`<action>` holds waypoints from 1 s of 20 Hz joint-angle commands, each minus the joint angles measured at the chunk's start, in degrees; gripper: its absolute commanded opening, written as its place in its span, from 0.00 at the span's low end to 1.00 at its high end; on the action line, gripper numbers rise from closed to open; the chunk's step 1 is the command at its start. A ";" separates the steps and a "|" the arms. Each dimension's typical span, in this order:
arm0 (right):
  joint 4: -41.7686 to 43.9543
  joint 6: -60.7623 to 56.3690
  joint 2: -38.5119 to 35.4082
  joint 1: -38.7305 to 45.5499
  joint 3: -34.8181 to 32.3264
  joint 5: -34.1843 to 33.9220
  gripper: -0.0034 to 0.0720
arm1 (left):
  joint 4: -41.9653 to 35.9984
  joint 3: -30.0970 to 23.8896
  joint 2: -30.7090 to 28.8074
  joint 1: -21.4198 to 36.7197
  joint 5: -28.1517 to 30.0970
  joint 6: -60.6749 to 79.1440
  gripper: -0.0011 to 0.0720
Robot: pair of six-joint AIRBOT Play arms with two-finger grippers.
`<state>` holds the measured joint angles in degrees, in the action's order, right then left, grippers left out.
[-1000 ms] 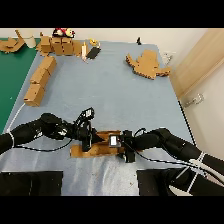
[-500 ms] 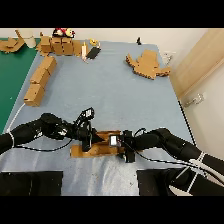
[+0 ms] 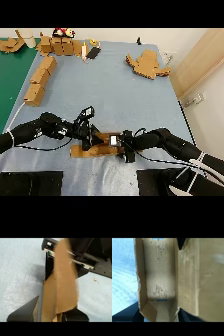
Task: Fold the box.
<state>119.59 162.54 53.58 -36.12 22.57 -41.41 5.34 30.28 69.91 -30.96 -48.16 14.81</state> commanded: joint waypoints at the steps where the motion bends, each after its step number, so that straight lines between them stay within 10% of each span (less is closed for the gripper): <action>1: 0.00 -0.02 0.02 -0.04 -0.02 0.02 0.75 | 0.13 0.66 -0.28 0.00 -0.22 -1.36 0.45; 11: -0.15 -0.07 0.00 0.00 -0.02 -0.46 0.75 | 34.34 0.79 -22.34 7.43 0.33 -37.59 0.45; 12: -0.24 -0.07 -0.04 0.00 -0.02 -0.92 0.75 | 35.06 0.76 -24.15 7.48 -1.40 -40.30 0.45; 14: -0.22 -0.07 -0.09 0.00 -0.02 -1.20 0.75 | 34.99 0.70 -25.94 7.30 -9.90 -46.07 0.03; 20: -0.22 -0.04 -0.09 0.00 -0.02 -1.18 0.75 | 18.97 -9.53 -24.74 -1.09 -10.16 -65.79 0.03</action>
<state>119.37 162.52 53.54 -36.12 22.57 -42.46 33.58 25.10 45.01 -28.42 -58.06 -42.48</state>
